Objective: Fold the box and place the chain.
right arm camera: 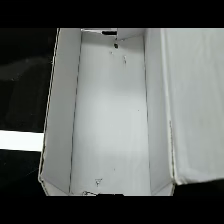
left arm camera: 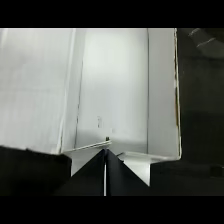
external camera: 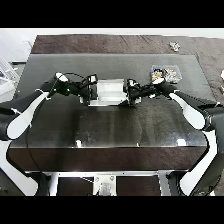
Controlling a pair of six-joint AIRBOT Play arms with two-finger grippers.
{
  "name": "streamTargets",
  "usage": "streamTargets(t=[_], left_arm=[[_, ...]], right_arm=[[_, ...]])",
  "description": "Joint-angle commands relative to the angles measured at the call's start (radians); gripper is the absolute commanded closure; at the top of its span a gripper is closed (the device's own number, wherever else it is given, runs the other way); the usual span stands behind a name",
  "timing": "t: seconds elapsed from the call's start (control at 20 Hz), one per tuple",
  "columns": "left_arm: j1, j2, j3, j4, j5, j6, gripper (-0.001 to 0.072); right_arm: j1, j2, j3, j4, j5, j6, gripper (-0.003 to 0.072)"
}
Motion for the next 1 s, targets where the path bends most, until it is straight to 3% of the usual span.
streamTargets(t=[0.0, 0.35, 0.5, 0.75, 0.85, 0.95], left_arm=[[0.041, 0.0, 0.0, 0.0, -0.034, 0.027, 0.0689], [0.063, 0.041, 0.0, -0.084, -0.031, -0.011, 0.069], [0.063, 0.105, 0.0, -0.082, -0.009, -0.172, 0.0691], [0.101, 0.244, 0.0, -0.051, 0.165, -0.597, 0.0692], [0.156, 0.269, 0.0, -0.054, 0.164, -0.816, 0.0691], [0.209, 0.27, -0.001, -0.05, 0.098, -0.924, 0.0691]], right_arm=[[0.0, 0.0, 0.0, 0.0, -0.001, 0.0, 0.0096], [0.0, 0.0, 0.0, 0.0, -0.001, 0.001, 0.0096], [0.0, 0.0, 0.0, 0.0, -0.001, 0.0, 0.0096], [0.0, 0.0, 0.0, 0.0, -0.001, 0.001, 0.0096], [0.0, 0.0, 0.0, 0.0, -0.001, 0.001, 0.0096], [0.0, 0.0, 0.0, 0.0, -0.001, 0.0, 0.0096]])
